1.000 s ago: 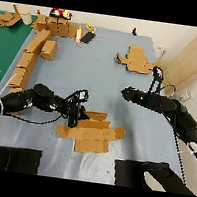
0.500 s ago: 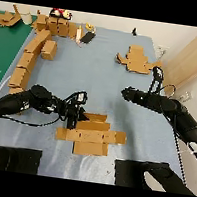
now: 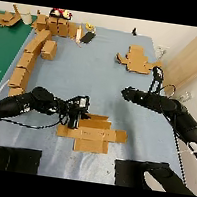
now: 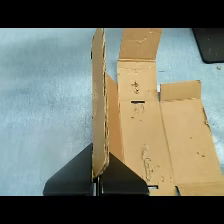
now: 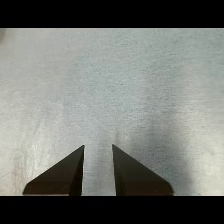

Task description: Fold the box.

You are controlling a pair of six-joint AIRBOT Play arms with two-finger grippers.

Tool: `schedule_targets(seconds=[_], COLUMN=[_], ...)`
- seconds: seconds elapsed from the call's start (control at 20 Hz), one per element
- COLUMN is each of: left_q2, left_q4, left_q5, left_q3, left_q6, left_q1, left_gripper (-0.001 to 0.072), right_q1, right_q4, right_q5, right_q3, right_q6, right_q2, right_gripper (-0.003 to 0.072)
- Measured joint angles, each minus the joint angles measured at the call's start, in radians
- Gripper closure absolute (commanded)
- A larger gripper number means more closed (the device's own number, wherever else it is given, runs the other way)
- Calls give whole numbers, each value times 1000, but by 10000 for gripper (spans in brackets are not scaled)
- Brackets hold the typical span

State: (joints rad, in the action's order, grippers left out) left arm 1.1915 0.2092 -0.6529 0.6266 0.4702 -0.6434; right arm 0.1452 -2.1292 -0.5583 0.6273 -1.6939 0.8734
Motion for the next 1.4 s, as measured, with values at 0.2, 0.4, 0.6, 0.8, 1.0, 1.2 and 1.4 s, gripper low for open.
schedule_targets(seconds=[0.2, 0.4, 0.6, 0.8, 1.0, 1.2, 1.4], left_q2=[0, 0, -1, -1, -1, -1, -1], left_q4=[-1, -26, -50, -56, -56, -54, -53], left_q5=[-19, -24, -26, -35, -56, -67, -71], left_q3=[-5, -29, -54, -69, -73, -75, -75], left_q6=[6, 8, 9, 8, 8, -10, -45], left_q1=[-4, -6, -6, -6, -6, -6, -5], left_gripper=[696, 696, 696, 696, 696, 695, 695], right_q1=[0, 0, 0, 0, 0, 0, -2], right_q4=[0, 0, 0, 0, 0, 0, 8], right_q5=[0, 0, 0, 0, 0, -15, -174], right_q3=[0, 0, 0, 0, 0, 0, 0], right_q6=[0, 0, 0, 0, 0, 3, 79], right_q2=[0, 0, 0, 0, 0, 0, 0], right_gripper=[425, 425, 425, 425, 425, 682, 683])
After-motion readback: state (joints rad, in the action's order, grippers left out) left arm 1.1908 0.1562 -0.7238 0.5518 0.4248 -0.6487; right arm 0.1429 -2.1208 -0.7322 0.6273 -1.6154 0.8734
